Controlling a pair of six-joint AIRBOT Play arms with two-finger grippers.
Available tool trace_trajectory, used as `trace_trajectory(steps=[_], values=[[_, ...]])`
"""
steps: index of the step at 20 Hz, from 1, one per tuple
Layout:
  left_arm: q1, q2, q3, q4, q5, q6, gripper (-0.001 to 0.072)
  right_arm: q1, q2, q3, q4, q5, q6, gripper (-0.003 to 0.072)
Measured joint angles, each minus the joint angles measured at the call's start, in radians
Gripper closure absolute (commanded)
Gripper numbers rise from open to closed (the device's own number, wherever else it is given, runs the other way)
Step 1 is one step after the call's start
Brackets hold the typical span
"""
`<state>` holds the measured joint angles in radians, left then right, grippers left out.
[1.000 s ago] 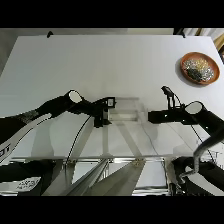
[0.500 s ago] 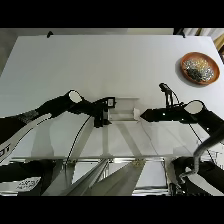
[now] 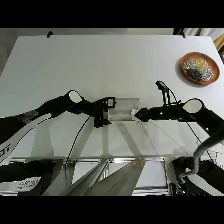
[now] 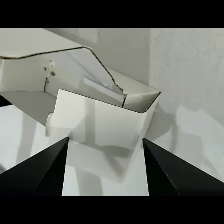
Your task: Fold the box and place the chain.
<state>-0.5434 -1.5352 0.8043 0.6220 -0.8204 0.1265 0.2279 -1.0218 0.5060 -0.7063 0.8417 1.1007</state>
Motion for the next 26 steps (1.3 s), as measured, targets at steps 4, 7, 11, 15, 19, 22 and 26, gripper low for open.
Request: trace_trajectory(steps=[4,7,11,15,19,22,26], values=[[0.000,0.000,0.000,0.000,0.000,0.000,0.0698,0.057,-0.027,0.029,-0.066,-0.025,0.090,0.0183],[0.000,0.000,0.000,0.000,0.000,0.000,0.0698,0.116,-0.067,0.082,-0.155,-0.037,0.209,0.0228],[0.000,0.000,0.000,0.000,0.000,0.000,0.0698,0.197,-0.122,0.158,-0.276,-0.029,0.379,0.0228],[0.000,0.000,0.000,0.001,0.000,0.001,0.0698,0.277,-0.174,0.205,-0.388,-0.008,0.534,0.0229],[0.000,0.000,0.000,0.001,0.000,0.001,0.0698,0.319,-0.213,0.239,-0.454,0.010,0.659,0.0229],[0.000,0.000,0.000,-0.002,-0.001,-0.001,0.0698,0.328,-0.222,0.274,-0.476,0.034,0.717,0.0229],[0.000,0.000,0.000,-0.003,0.000,-0.003,0.0698,0.332,-0.227,0.311,-0.488,0.051,0.750,0.0229]])
